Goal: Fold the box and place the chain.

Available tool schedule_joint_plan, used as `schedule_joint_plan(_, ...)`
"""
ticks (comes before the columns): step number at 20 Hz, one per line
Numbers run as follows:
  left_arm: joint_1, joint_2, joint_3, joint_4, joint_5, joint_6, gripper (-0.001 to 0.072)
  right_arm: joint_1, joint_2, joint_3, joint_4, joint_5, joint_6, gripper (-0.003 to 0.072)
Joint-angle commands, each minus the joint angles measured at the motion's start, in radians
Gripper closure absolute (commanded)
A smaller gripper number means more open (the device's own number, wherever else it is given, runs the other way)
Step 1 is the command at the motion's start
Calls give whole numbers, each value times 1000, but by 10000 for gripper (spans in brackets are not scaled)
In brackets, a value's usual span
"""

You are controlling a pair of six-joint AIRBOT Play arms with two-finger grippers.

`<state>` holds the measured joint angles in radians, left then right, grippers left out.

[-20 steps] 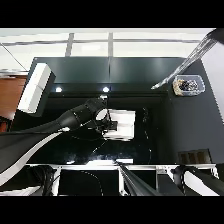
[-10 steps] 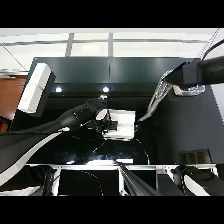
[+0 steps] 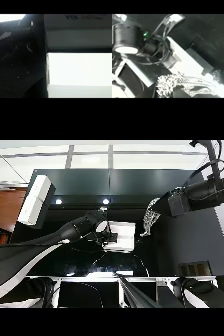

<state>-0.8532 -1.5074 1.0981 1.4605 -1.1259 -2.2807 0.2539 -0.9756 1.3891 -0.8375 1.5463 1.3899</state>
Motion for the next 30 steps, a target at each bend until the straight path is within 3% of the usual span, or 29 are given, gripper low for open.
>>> schedule_joint_plan(1, 1, 0, 0, 0, 0, 0, 681, 37, 1, 0, 24, 21, 0, 675)
schedule_joint_plan(10, 1, 0, 0, 0, -1, 0, 681, 97, 2, 0, 132, -149, 0, 675)
schedule_joint_plan(16, 1, 0, 0, 0, -1, 0, 682, 97, 2, 1, 192, -182, -5, 675)
schedule_joint_plan(20, 1, 0, 0, 0, 0, 0, 681, 97, 1, -3, 135, -171, -10, 675)
schedule_joint_plan(23, 1, 0, 0, 0, 0, 0, 682, 97, 1, -80, 98, -154, -6, 675)
schedule_joint_plan(30, 1, 0, 0, 0, -1, 0, 681, 97, 1, -339, 99, -256, -11, 675)
